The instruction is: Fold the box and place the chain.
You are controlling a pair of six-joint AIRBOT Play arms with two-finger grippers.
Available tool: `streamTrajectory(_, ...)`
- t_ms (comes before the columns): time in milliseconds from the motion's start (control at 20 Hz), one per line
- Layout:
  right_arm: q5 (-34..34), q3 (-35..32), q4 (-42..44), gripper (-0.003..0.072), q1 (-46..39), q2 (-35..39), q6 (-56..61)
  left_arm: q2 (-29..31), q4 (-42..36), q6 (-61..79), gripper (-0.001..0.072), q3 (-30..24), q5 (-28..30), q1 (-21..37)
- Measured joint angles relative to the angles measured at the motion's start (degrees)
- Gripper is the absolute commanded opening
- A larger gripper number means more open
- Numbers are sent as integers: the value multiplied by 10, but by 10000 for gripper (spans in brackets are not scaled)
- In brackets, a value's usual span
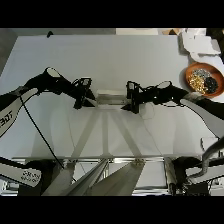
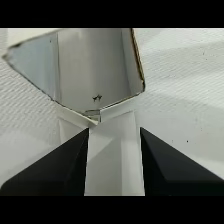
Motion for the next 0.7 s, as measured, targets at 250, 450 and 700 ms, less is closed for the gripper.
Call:
streamTrajectory(250, -1, 0, 0, 364, 0, 0, 0, -1, -8, 10, 251, 0, 8, -1)
streamTrajectory(450, -1, 0, 0, 364, 0, 0, 0, -1, -14, 16, 191, 0, 11, -1)
streamTrajectory(700, -1, 0, 0, 364, 0, 0, 0, -1, -28, 27, 190, 0, 12, -1)
